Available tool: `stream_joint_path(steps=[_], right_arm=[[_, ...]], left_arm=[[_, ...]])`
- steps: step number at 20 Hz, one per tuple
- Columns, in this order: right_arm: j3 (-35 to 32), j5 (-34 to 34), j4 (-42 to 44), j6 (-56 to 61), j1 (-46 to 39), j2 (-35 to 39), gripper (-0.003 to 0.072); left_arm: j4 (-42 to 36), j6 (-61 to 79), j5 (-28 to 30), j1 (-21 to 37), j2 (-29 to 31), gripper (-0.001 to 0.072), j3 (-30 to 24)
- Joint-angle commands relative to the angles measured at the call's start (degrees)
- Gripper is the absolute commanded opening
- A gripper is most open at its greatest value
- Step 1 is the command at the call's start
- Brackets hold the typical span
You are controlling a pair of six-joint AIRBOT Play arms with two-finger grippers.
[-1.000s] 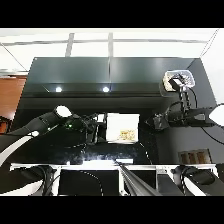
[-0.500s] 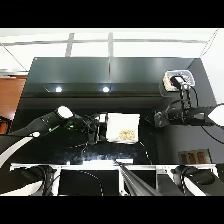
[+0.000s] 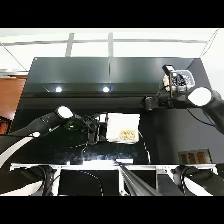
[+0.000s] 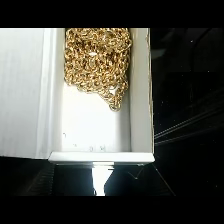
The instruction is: Fold the box and place the chain.
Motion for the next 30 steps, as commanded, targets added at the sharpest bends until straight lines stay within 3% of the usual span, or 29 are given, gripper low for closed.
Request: stream_joint_path(steps=[1, 4, 10, 12, 17, 22, 30], right_arm=[[2.78, 4.22, 7.85, -12.61, 0.02, -8.02, 0.068], [3.28, 15.04, 10.93, -29.07, 0.0, -7.32, 0.068], [3.1, 28.13, 11.13, -33.62, 0.02, -3.74, 0.0679], [0.04, 25.94, 11.67, -33.53, 0.09, -1.05, 0.0678], [-10.56, 12.2, 15.41, -42.84, 4.17, 5.92, 0.0679], [-11.65, 10.19, 12.79, -48.06, 9.81, 5.95, 0.0679], [-11.65, 9.86, 10.47, -49.42, 10.03, 5.95, 0.0671]], left_arm=[[0.04, 0.02, 0.13, -0.02, -0.04, 0.033, 0.02], [0.02, 0.02, 0.13, -0.02, -0.04, 0.033, 0.02], [0.04, 0.02, 0.11, -0.02, -0.04, 0.033, 0.02], [0.02, 0.02, 0.13, -0.02, -0.04, 0.033, 0.02], [0.02, 0.02, 0.13, -0.02, -0.04, 0.033, 0.02], [0.04, 0.02, 0.11, -0.02, -0.04, 0.033, 0.02], [0.04, 0.02, 0.11, -0.02, -0.04, 0.033, 0.02]])
